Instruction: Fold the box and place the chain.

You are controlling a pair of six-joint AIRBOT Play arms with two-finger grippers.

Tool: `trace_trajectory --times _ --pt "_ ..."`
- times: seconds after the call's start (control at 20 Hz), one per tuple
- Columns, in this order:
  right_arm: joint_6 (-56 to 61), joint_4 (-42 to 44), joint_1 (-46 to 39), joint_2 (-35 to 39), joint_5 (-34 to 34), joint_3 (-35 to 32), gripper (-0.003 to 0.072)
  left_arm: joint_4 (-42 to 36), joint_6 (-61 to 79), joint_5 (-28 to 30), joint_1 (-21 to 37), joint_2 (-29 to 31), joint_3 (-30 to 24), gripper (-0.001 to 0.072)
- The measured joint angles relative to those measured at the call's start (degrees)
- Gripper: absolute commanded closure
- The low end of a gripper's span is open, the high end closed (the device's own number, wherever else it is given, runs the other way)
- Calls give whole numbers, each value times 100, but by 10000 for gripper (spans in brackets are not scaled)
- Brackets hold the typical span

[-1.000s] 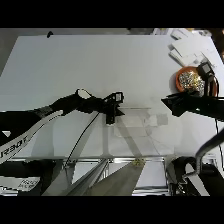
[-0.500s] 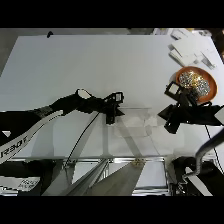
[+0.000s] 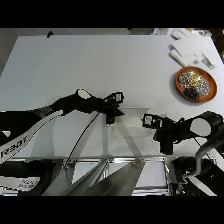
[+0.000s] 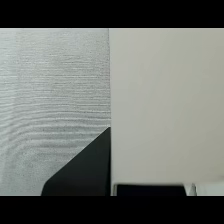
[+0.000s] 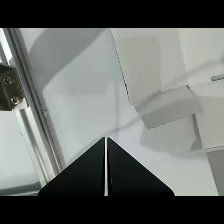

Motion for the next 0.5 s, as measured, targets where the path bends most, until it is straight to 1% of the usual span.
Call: trace_trajectory --times 0.05,0.1,0.35,0.5 --pt "0 -55 57 44 -133 -129 288 0 0 0 0 0 0 695" --pt "0 -114 109 103 -337 -269 -19 0 0 0 0 0 0 695" --pt "-243 -431 533 695 -1993 -1078 -14 0 0 -2 0 0 0 695" --pt "-435 -584 728 813 -2728 -1449 -14 0 2 -4 0 0 0 695"
